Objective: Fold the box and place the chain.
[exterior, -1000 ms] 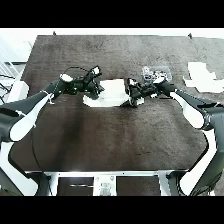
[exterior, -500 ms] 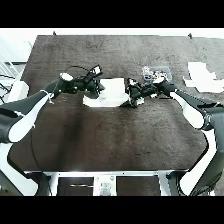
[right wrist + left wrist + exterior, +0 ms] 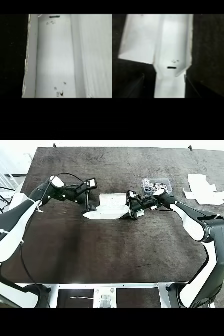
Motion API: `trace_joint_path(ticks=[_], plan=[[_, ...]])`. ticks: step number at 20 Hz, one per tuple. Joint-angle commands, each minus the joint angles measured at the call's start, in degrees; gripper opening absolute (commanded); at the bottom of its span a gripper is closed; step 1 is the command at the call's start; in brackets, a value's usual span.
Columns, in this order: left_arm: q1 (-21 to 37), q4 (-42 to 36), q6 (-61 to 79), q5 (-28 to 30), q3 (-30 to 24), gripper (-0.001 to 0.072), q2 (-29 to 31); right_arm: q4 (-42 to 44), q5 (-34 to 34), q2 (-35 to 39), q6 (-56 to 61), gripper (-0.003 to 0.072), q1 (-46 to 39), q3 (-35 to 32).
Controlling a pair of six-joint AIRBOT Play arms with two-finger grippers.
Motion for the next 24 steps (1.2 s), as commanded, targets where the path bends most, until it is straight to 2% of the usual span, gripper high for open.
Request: trace_joint_path(ticks=[1,7,14,19,21,24], plan=[[-1.9,9.1,-3.2,-1.5,0.1,0.0566,0.3,0.0,0.0,0.0,0.0,0.0587,0.0,0.0],[-4.0,11.1,-3.1,3.3,0.7,0.0565,-0.7,0.0,0.0,0.0,0.0,0.0587,0.0,0.0],[-4.3,10.5,-4.6,-1.1,6.7,0.0565,-6.6,0.0,0.0,0.0,0.0,0.0587,0.0,0.0],[-4.3,10.8,-4.9,-1.5,7.2,0.0563,-8.5,0.0,0.0,0.0,0.0,0.0587,0.0,0.0],[-4.3,10.5,-4.8,-1.4,7.2,0.0524,-8.5,0.0,0.0,0.0,0.0,0.0587,0.0,0.0],[-4.3,10.5,-5.3,-1.8,7.2,0.0523,-8.5,0.0,0.0,0.0,0.0,0.0587,0.0,0.0]])
